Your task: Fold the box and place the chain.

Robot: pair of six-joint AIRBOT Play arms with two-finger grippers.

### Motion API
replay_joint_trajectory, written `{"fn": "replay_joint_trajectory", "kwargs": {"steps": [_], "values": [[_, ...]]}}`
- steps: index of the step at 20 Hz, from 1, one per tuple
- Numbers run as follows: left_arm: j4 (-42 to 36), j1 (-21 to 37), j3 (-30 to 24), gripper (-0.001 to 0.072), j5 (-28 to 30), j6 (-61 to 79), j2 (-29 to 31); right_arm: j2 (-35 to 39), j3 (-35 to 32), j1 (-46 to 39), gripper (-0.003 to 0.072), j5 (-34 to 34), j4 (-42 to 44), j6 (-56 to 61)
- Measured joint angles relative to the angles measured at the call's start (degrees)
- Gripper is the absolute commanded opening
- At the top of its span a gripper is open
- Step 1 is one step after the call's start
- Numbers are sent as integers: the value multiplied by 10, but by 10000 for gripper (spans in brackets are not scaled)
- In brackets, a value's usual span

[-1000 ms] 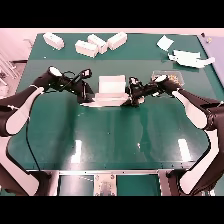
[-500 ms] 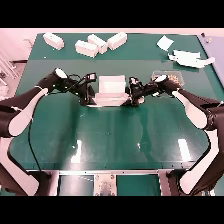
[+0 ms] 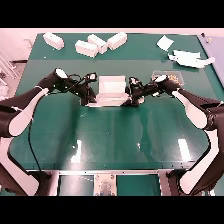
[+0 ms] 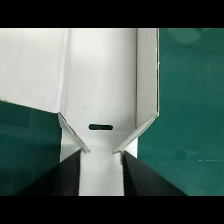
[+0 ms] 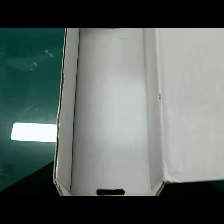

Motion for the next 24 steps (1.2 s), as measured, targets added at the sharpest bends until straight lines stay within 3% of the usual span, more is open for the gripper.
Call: {"fn": "replay_joint_trajectory", "kwargs": {"steps": [11, 12, 13, 24], "values": [[-37, 0, 0, 288, 9, -1, 0, 0, 0, 0, 573, 0, 0, 0], [-40, 0, 0, 258, 7, 0, 0, 0, 0, 0, 573, 0, 0, 0], [-42, 0, 0, 174, 7, -1, 0, 0, 0, 0, 573, 0, 0, 0], [-47, -31, 0, 174, 47, 0, -5, 0, 0, 0, 572, 0, 0, 0]]}}
